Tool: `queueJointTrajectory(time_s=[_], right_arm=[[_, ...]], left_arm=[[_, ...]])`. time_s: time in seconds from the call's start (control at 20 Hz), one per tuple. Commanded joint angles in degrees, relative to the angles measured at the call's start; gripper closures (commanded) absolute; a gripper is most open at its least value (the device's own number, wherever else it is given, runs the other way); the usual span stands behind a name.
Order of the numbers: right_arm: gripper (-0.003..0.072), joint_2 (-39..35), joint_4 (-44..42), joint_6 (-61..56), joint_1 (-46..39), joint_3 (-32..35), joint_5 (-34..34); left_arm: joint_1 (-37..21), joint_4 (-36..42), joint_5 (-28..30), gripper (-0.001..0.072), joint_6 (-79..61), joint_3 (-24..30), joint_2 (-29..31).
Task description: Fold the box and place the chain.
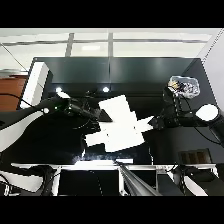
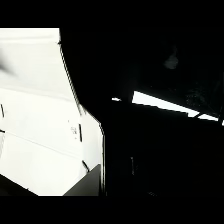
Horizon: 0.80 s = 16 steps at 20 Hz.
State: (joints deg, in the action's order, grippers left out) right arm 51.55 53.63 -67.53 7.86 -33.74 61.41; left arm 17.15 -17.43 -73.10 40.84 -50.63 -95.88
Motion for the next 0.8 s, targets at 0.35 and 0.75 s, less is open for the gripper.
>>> queueJointTrajectory(time_s=[0.35, 0.75], right_arm=[[0.0660, -0.02, 0.00, -0.02, 0.04, 0.02, -0.20], [-0.0025, -0.04, 3.43, -0.20, 0.00, -0.66, 0.28]], left_arm=[[0.31, -1.62, 1.36, 0.0419, -6.88, -0.13, -0.09], [0.11, -1.84, 0.48, 0.0679, -9.03, -0.48, -0.07]])
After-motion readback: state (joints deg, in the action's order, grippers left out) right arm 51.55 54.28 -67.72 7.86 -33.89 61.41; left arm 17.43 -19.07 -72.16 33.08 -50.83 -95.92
